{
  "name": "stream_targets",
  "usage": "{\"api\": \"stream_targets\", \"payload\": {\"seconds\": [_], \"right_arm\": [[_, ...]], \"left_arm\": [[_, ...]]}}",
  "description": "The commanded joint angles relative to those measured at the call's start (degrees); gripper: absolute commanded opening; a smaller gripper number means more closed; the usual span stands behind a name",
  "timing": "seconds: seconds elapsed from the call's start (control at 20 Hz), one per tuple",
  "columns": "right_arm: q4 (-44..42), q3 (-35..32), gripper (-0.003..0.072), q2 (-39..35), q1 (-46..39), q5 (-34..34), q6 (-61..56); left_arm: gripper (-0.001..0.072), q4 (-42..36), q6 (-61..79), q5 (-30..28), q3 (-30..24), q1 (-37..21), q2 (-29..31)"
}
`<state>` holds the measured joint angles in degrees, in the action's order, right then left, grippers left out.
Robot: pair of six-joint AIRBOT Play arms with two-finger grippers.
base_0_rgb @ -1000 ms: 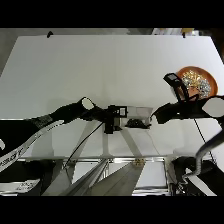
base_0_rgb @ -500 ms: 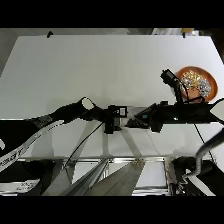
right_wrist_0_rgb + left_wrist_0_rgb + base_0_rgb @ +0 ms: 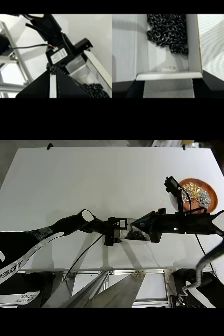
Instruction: Fold the box and place the chain.
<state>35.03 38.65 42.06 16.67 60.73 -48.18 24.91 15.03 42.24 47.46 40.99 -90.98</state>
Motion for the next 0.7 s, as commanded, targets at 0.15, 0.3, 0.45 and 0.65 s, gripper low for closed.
{"api": "stream_targets", "payload": {"seconds": [0.15, 0.3, 0.45, 0.65], "right_arm": [[4.02, -6.80, 0.0016, 2.27, 0.17, -7.13, 0.26], [4.00, -9.77, 0.0017, 5.68, 2.95, -9.29, 0.74], [4.00, -9.66, 0.0110, 9.03, 6.23, -10.88, 0.70], [5.95, -4.35, 0.0278, 9.73, 6.23, -6.62, 0.46]], "left_arm": [[0.0390, 0.00, 0.02, -0.02, 0.02, -0.04, -0.02], [0.0390, 0.02, 0.02, -0.02, 0.02, -0.04, -0.02], [0.0390, 0.02, 0.02, 0.00, 0.02, -0.04, -0.02], [0.0390, 0.00, 0.02, -0.02, 0.02, -0.04, -0.02]]}}
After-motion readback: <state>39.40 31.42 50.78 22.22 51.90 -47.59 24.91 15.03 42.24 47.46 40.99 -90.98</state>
